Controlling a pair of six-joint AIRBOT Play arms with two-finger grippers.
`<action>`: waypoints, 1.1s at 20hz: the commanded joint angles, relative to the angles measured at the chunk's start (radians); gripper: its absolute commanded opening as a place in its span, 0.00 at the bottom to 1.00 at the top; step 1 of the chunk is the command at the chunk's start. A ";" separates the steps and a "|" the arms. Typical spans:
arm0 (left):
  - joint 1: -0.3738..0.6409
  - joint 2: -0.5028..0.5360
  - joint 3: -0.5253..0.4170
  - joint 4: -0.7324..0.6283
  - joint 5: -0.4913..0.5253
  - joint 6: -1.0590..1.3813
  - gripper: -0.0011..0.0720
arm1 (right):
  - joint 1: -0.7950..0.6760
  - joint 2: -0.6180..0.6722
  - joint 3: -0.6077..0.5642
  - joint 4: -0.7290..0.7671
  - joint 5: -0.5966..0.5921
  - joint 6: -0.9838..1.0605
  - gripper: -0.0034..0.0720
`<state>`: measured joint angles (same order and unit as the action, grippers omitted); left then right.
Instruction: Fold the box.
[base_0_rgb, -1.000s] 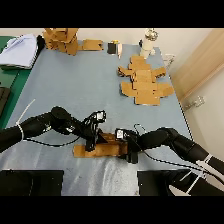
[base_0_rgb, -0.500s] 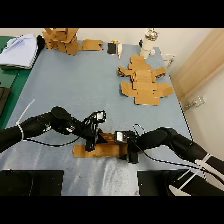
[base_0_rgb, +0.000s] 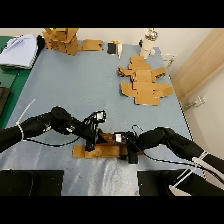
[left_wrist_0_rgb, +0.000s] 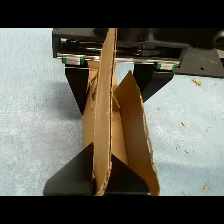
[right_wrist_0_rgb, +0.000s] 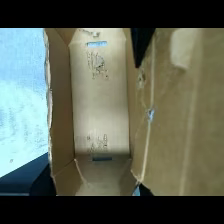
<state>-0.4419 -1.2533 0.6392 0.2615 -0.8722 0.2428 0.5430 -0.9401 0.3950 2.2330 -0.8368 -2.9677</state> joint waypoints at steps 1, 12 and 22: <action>0.000 0.000 0.000 0.000 0.000 0.000 0.04 | 0.001 -0.002 0.000 0.000 -0.003 -0.011 0.76; 0.000 0.000 0.000 0.000 0.000 0.000 0.04 | 0.001 -0.006 -0.002 -0.003 -0.002 -0.011 0.75; 0.000 -0.001 0.000 0.000 0.000 0.000 0.04 | 0.001 -0.006 -0.002 -0.011 -0.011 -0.010 0.75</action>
<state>-0.4419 -1.2533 0.6392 0.2615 -0.8726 0.2424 0.5434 -0.9451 0.3939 2.2250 -0.8436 -2.9780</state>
